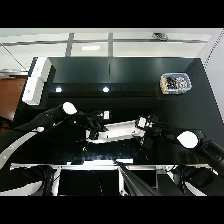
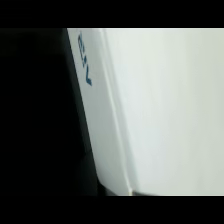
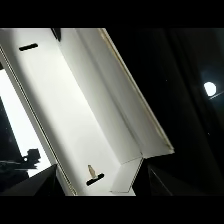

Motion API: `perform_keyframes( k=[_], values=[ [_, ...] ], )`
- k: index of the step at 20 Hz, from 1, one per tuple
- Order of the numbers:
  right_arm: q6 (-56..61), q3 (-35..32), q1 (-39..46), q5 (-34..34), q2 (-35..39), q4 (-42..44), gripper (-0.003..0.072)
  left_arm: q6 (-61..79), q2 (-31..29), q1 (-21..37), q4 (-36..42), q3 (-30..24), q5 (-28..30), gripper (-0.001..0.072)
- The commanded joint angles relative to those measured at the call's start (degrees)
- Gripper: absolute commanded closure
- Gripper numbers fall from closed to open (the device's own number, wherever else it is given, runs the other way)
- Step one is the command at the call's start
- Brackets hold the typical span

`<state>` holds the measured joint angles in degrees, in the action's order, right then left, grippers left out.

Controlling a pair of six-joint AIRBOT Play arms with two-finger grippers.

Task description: Fold the box and place the chain.

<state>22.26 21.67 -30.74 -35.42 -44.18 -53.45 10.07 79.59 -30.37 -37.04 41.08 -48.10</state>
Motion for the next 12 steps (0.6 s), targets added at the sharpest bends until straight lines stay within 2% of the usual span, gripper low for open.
perform_keyframes(
  k=[1,6,9,12],
  values=[
    [-0.02,0.09,-0.02,0.76,-0.42,-0.26,-0.0024,0.02,0.0,0.0,0.0,0.02,-0.13,0.0677],
    [-3.74,0.09,0.46,-0.17,-2.43,3.91,-0.0024,0.07,-0.17,-0.09,-0.26,0.57,-1.07,0.0678],
    [-5.6,0.09,2.56,-0.33,-2.51,5.18,-0.0024,0.0,-0.2,-0.09,-3.5,2.91,-3.19,0.0679],
    [-12.39,0.09,2.86,-1.88,-2.54,12.61,-0.0024,0.0,-0.09,0.04,-6.47,4.5,-2.93,0.0679]
  ],
)
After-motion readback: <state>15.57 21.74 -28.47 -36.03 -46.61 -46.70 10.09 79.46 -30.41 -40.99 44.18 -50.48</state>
